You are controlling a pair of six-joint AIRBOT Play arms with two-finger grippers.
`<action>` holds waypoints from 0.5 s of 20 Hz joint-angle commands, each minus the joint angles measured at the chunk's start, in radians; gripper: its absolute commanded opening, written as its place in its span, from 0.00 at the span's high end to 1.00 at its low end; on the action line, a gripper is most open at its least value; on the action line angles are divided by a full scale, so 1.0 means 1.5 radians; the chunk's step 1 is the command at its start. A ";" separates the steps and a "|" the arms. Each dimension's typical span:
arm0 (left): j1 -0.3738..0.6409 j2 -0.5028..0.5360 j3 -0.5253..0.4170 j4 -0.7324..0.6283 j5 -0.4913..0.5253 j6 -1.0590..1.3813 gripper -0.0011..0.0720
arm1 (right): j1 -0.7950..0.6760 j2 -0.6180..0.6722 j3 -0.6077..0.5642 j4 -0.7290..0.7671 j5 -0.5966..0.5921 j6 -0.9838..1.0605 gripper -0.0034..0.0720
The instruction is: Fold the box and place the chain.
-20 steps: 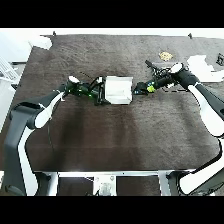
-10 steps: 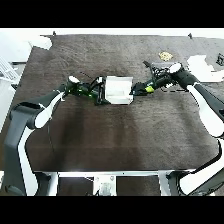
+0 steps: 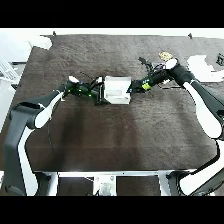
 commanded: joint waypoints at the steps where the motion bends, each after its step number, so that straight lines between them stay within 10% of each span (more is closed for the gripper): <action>1: 0.000 0.000 0.000 -0.001 -0.001 0.001 0.51 | 0.006 0.000 0.010 -0.041 -0.002 0.024 0.45; 10: 0.000 0.000 0.000 -0.001 -0.003 0.001 0.51 | 0.016 -0.002 0.010 -0.070 -0.002 0.042 0.45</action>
